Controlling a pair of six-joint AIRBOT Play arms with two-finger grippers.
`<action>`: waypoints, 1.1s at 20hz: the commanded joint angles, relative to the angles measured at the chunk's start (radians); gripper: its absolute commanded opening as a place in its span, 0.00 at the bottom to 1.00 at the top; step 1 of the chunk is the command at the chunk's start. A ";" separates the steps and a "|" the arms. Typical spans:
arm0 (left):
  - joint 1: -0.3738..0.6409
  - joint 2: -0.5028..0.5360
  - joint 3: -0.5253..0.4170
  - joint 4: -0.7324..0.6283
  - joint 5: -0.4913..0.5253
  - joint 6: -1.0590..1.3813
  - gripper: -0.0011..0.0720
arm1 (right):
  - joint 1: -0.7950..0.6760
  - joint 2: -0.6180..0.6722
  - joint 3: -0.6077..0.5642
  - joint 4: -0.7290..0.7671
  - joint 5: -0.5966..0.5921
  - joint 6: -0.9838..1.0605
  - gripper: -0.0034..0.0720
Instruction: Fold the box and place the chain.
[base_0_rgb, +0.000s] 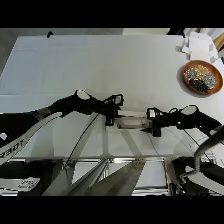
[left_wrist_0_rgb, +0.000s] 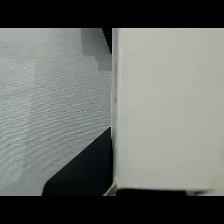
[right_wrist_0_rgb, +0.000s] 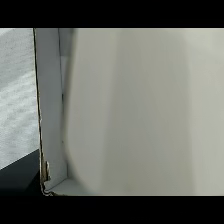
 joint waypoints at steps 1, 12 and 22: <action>0.000 0.000 0.000 0.000 0.001 0.000 0.03 | -0.001 0.001 0.001 0.004 -0.005 -0.002 0.56; 0.000 0.000 0.000 0.000 0.001 0.000 0.03 | -0.001 0.001 0.001 0.002 -0.003 -0.008 0.39; 0.000 0.000 0.000 0.000 0.001 0.000 0.03 | -0.001 0.001 0.002 -0.006 -0.003 -0.008 0.43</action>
